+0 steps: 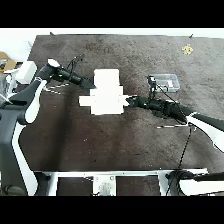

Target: Fold the box and place the chain.

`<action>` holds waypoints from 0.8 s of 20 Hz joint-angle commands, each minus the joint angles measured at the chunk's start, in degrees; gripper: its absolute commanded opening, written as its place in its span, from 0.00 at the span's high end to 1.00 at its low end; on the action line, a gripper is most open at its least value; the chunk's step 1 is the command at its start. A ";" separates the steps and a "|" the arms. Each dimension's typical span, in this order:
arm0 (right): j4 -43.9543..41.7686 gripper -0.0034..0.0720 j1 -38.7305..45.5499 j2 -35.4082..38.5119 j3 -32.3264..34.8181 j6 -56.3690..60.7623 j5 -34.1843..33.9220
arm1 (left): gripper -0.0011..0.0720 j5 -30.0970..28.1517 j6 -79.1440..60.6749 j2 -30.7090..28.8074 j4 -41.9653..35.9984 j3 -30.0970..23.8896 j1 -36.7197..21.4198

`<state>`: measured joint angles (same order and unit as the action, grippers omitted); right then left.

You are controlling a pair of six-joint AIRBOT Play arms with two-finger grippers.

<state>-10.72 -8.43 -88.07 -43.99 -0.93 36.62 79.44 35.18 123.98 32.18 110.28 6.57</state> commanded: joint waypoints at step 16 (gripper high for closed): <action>0.00 0.95 0.04 -0.04 0.00 0.04 0.31 | 0.49 6.75 -4.15 3.45 -5.49 1.40 2.60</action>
<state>-10.72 -8.40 -88.07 -43.99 -0.93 36.75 85.71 31.11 127.42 26.55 111.59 9.13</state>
